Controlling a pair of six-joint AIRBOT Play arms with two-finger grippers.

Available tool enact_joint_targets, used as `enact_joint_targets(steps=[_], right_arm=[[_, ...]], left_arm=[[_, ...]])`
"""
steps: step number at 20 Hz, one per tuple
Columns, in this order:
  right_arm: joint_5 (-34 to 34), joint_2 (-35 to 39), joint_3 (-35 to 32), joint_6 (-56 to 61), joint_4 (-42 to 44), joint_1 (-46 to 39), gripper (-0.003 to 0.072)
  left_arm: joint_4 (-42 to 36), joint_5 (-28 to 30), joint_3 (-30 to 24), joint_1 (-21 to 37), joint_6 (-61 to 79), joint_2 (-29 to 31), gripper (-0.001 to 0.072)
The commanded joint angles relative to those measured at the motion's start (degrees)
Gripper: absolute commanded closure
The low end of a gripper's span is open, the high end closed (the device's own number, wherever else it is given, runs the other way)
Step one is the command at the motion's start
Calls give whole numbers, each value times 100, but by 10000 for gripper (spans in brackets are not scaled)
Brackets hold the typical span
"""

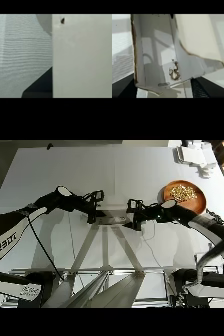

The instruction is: Fold the box and place the chain.

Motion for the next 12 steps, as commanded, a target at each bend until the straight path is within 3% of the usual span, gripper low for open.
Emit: enact_joint_targets(steps=[1,12], right_arm=[[238,-310,192,11,-109,-15,24],[417,-509,203,-605,46,-15,38]], left_arm=[[2,7,4,-2,2,-2,702],[2,7,4,-2,2,-2,702]])
